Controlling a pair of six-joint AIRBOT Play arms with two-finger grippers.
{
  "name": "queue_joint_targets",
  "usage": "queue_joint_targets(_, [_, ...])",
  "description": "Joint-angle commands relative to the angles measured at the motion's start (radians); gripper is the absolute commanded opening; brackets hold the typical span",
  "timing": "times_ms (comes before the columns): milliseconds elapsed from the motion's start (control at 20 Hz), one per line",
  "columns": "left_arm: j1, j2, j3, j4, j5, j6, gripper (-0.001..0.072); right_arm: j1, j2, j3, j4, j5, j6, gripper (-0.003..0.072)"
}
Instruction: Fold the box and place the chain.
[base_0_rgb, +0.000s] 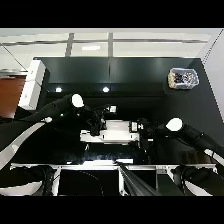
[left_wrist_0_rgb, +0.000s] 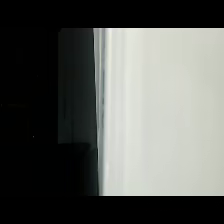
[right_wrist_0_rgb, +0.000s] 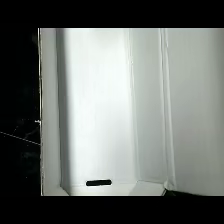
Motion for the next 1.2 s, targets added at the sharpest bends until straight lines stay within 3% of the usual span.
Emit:
queue_joint_targets(0, [0.0,0.001,0.0,-0.002,0.0,-0.002,0.0026,0.001,-0.019,-0.001,0.011,-0.003,-0.042,0.0708])
queue_joint_targets(1150, [0.0,0.0,0.0,-0.001,-0.002,-0.001,0.0026,0.034,-0.062,0.0,-0.005,-0.048,-0.019,0.0708])
